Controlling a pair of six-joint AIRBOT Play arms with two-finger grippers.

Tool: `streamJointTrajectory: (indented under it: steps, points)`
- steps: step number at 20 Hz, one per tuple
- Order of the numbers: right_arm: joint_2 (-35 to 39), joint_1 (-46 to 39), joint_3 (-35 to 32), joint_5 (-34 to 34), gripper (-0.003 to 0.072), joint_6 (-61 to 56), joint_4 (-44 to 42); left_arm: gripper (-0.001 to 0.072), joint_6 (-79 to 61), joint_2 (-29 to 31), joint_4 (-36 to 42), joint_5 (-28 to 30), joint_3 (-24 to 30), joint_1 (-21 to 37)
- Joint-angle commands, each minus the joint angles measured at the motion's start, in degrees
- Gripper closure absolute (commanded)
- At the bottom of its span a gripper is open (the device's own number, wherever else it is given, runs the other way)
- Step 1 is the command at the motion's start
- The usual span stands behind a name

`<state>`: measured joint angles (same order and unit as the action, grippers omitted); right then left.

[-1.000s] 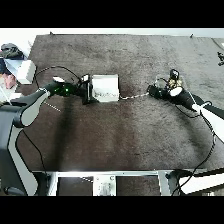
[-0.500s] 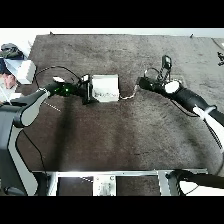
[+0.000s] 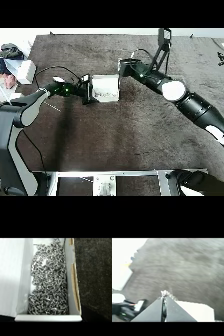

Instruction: Fold the box and place the chain.

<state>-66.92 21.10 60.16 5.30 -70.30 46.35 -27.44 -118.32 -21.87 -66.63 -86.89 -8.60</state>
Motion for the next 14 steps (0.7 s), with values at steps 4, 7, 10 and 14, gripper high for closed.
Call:
streamJointTrajectory:
  steps: [4, 7, 10, 14]
  points:
    - [-4.9, 4.9, 0.6, -6.1, 0.0716, 0.2, 0.7, 0.0362, 0.0, 0.0, 0.0, 0.0, 0.0, 0.0]
    - [-7.8, 4.9, 0.5, -5.7, 0.0716, 0.0, 0.7, 0.0362, 0.0, 0.0, 0.0, 0.0, 0.0, 0.0]
    - [-10.3, 4.6, 0.5, -3.1, 0.0590, 0.0, 0.8, 0.0362, 0.0, 0.0, 0.0, 0.0, 0.0, 0.0]
    - [-12.5, 0.8, 0.5, 3.3, 0.0498, 0.1, 3.4, 0.0362, 0.0, 0.0, 0.0, 0.0, 0.0, 0.0]
